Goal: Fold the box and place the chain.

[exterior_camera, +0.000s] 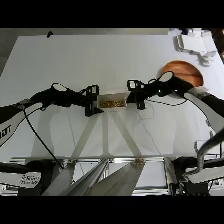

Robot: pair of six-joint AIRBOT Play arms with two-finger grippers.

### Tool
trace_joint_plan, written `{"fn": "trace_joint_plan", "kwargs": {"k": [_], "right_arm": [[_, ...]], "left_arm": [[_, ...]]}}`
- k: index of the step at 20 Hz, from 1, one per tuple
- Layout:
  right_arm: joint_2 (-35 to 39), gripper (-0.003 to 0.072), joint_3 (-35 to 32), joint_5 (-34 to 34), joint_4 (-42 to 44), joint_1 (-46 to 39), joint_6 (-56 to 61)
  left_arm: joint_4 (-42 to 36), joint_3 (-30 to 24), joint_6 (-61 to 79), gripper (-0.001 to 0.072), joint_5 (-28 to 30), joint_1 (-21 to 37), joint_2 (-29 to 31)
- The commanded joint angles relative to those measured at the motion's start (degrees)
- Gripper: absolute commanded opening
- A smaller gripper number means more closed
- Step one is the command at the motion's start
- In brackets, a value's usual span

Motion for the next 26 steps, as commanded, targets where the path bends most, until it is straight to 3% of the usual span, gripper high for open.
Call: {"fn": "trace_joint_plan", "kwargs": {"k": [1,6,12,16,20,21,23,26], "right_arm": [[0.8,0.0007,0.0,0.5,-4.8,0.1,5.8],[7.1,0.0007,0.0,0.3,-14.7,0.1,19.1],[12.8,0.0007,3.9,9.3,-3.7,0.7,23.2],[12.7,0.0008,9.2,6.9,-0.8,5.4,23.2],[12.5,0.0022,9.9,4.6,-1.8,8.3,23.8],[12.5,0.0096,10.0,4.5,-1.9,8.4,25.7],[12.5,0.0321,10.0,4.1,-2.4,8.4,28.0],[12.5,0.0337,10.0,3.2,-2.7,8.4,29.2]], "left_arm": [[-0.1,0.0,0.0,0.0159,-0.1,0.0,0.0],[-0.1,0.0,0.0,0.0159,-0.1,0.0,0.0],[-0.1,0.0,0.0,0.0159,-0.1,0.0,0.0],[-0.1,0.0,0.0,0.0159,-0.1,0.0,0.0],[-0.1,0.0,0.0,0.0159,-0.1,0.0,0.0],[-0.1,0.0,0.0,0.0159,-0.1,0.0,0.0],[-0.1,0.0,0.0,0.0159,-0.1,0.0,0.0],[-0.1,0.0,0.0,0.0159,-0.1,0.0,0.0]]}}
